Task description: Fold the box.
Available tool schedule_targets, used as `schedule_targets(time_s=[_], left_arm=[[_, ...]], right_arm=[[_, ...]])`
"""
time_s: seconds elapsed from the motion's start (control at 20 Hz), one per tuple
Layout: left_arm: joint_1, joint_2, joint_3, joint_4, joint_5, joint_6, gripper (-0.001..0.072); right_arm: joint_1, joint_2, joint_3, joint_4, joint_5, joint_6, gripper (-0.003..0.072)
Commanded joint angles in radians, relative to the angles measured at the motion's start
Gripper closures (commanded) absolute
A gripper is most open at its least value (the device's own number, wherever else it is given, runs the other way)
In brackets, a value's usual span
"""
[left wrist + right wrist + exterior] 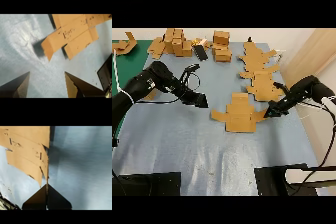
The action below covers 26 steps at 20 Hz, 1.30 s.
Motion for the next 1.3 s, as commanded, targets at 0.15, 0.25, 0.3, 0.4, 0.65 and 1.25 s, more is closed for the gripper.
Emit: schedule_targets(time_s=[0.15, 0.25, 0.3, 0.4, 0.65, 1.25], left_arm=[[0.066, 0.001, -0.125, -0.008, -0.025, 0.045, 0.0052], [0.076, 0.001, -0.169, -0.016, -0.010, 0.052, 0.0052], [0.079, 0.001, -0.181, -0.020, -0.008, 0.058, 0.0052], [0.080, 0.001, -0.185, -0.033, -0.008, 0.070, 0.0052], [0.079, 0.001, -0.185, -0.034, -0.001, 0.070, 0.0052], [0.081, 0.000, -0.184, -0.214, -0.012, 0.195, 0.0052]], right_arm=[[0.241, 0.094, -0.215, 0.012, 0.234, 0.072, 0.0683], [0.277, 0.094, -0.223, 0.012, 0.280, 0.077, 0.0677], [0.286, 0.094, -0.222, 0.013, 0.312, 0.078, 0.0569], [0.295, 0.094, -0.222, 0.012, 0.367, 0.079, 0.0452], [0.300, 0.093, -0.222, 0.027, 0.415, 0.080, 0.0453], [0.334, 0.063, -0.229, 0.345, 0.342, -0.182, 0.0682]])
